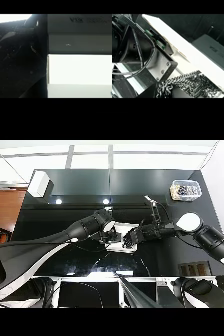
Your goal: Fold the box and place the chain.
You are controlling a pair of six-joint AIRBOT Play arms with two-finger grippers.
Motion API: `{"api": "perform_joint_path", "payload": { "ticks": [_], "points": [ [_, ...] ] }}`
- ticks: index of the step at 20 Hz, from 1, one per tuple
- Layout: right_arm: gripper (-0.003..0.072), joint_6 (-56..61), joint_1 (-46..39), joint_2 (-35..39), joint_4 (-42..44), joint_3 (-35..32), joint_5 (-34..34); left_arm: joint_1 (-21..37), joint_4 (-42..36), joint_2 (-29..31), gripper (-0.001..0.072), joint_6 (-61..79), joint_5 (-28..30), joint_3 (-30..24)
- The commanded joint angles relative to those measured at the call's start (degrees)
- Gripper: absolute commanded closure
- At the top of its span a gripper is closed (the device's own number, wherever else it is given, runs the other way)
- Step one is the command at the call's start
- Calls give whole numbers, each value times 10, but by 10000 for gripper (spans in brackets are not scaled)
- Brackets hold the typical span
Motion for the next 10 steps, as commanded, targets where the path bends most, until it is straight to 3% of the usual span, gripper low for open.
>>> {"api": "perform_joint_path", "payload": {
  "ticks": [1, 10],
  "points": [
    [682, 0, 0, 0, -2, 0, 0, 0, 0, 0, 684, 0, 0, 0],
    [674, 4, 0, 0, -2, 0, -3, 0, 0, 0, 684, 0, 0, 0]
  ]
}}
